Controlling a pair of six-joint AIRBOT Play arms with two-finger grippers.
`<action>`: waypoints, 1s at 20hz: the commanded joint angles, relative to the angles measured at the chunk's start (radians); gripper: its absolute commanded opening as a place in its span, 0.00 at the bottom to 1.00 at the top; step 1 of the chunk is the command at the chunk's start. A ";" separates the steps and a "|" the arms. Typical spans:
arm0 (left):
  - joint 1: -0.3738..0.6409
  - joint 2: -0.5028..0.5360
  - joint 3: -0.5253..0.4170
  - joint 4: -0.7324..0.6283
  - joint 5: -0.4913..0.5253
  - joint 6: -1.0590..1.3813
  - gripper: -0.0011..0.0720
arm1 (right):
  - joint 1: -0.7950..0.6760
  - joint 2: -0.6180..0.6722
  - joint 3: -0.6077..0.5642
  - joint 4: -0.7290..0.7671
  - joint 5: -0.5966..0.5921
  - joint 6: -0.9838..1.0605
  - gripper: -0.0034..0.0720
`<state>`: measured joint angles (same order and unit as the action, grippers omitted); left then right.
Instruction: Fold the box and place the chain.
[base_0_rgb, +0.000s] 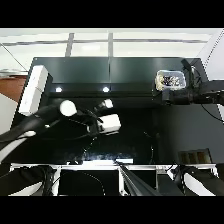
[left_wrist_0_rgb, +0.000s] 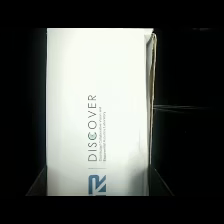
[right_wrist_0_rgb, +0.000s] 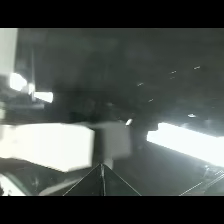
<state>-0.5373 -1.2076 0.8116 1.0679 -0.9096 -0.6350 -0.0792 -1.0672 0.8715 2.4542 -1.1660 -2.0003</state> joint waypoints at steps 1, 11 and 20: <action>0.200 0.149 -0.002 0.177 -0.187 -0.233 0.39 | -0.056 0.001 0.001 -0.003 -0.008 -0.044 0.07; 1.102 0.548 -0.164 0.333 -0.377 -0.450 0.39 | -0.056 0.001 0.001 -0.005 0.026 -0.171 0.07; 1.385 0.474 -0.166 0.175 -0.231 -0.051 0.39 | -0.056 0.000 0.001 -0.004 0.048 -0.157 0.07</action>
<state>0.7982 -0.6971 0.6476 1.3060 -1.1973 -0.8612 -0.1349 -1.0672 0.8715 2.4496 -1.1217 -2.1658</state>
